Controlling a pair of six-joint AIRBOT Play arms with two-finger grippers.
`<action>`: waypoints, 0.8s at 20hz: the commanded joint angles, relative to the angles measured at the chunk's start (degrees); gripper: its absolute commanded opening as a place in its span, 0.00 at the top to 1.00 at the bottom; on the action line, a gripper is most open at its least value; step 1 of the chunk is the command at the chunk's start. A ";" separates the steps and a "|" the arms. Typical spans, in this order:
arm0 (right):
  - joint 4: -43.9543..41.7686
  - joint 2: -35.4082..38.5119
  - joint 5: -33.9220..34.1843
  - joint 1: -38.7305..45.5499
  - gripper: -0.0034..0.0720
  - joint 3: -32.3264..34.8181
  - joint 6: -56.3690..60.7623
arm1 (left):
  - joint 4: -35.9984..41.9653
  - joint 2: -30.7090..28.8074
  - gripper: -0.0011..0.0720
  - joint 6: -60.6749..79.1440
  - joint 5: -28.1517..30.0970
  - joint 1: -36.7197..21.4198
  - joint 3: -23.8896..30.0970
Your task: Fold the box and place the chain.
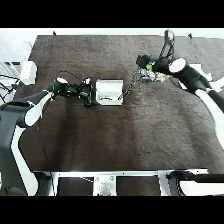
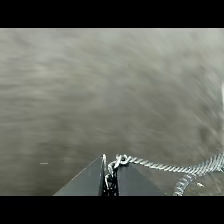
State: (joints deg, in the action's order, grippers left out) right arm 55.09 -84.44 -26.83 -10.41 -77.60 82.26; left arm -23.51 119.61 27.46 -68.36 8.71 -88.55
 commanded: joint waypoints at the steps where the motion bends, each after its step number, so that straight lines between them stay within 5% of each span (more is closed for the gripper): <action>1: 3.80 9.01 -5.75 -1.11 0.95 0.22 0.02 | -0.02 0.02 0.43 0.02 0.02 0.00 -0.02; 16: 4.11 18.51 -9.88 -14.08 0.95 0.20 0.22 | -0.02 0.02 0.43 0.02 0.02 0.00 -0.02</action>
State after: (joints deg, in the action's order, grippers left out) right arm 59.18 -66.37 -36.53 -21.67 -77.41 82.32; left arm -23.53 119.61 27.46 -68.36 8.73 -88.55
